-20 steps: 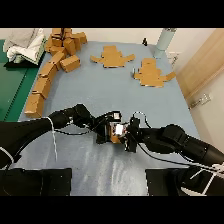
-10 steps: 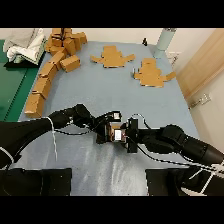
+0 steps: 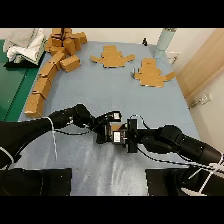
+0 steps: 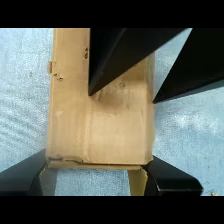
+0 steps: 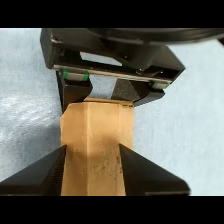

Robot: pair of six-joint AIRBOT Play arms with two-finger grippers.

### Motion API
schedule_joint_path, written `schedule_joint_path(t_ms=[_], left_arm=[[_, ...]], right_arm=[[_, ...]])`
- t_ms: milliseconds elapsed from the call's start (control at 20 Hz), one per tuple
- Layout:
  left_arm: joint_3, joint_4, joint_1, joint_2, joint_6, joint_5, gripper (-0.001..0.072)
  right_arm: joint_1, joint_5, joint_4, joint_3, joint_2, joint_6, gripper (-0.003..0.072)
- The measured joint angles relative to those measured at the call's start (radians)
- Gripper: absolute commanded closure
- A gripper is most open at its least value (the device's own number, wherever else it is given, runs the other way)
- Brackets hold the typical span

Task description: Fold the box.

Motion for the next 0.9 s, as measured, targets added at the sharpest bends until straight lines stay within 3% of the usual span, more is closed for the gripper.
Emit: schedule_joint_path(t_ms=[150, 200, 550, 600, 650, 700, 900], left_arm=[[0.000, 0.000, 0.000, 0.000, 0.000, 0.000, 0.0265], [0.000, 0.000, 0.000, 0.000, 0.000, 0.000, 0.0264], [0.000, 0.000, 0.000, 0.000, 0.000, 0.000, 0.0264], [0.000, 0.000, 0.000, 0.000, 0.000, 0.000, 0.0264], [0.000, 0.000, 0.000, 0.000, 0.000, 0.000, 0.0264], [0.000, 0.000, 0.000, 0.000, 0.000, 0.000, 0.0265], [0.000, 0.000, 0.000, 0.000, 0.000, 0.000, 0.0264]], right_arm=[[0.001, 0.008, -0.006, 0.000, 0.000, -0.004, 0.0321], [0.003, 0.010, -0.011, 0.000, 0.000, -0.005, 0.0423], [0.026, 0.025, -0.023, 0.000, 0.011, -0.008, 0.0424], [0.027, 0.029, -0.023, 0.000, 0.012, -0.007, 0.0335], [0.028, 0.031, -0.024, 0.000, 0.012, -0.007, 0.0200], [0.028, 0.032, -0.025, 0.000, 0.013, -0.008, 0.0162], [0.029, 0.035, -0.025, 0.000, 0.006, -0.008, 0.0163]])
